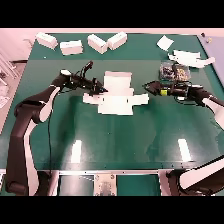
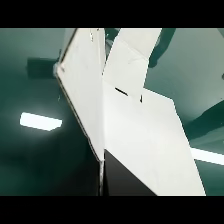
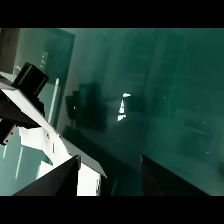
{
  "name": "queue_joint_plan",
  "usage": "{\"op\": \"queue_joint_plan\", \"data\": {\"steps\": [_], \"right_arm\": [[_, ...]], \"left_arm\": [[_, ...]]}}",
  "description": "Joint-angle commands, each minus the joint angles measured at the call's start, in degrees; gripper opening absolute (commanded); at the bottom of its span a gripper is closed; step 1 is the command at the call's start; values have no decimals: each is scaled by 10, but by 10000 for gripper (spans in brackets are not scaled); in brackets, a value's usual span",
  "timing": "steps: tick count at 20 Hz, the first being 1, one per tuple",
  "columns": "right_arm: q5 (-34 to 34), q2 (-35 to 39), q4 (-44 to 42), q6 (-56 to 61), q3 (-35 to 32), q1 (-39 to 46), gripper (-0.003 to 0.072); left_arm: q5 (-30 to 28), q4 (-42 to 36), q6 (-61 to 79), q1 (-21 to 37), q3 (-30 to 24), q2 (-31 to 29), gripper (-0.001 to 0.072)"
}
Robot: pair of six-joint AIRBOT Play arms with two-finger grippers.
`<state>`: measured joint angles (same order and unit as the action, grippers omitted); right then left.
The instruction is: Fold the box and place the chain.
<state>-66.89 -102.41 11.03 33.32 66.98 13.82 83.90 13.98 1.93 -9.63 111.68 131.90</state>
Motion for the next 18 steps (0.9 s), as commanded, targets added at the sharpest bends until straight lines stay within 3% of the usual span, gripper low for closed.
{"op": "queue_joint_plan", "data": {"steps": [1, 10, 18], "right_arm": [[-11, 0, -26, -24, 0, 15, 436], [-11, 0, -18, -26, 0, 11, 435], [-11, -1, 7, -25, 0, 9, 426]], "left_arm": [[14, -22, 71, 3, -4, 0, 16], [-14, -19, 158, 2, -37, 0, 15], [-21, 32, 207, 0, -37, -1, 15]]}}
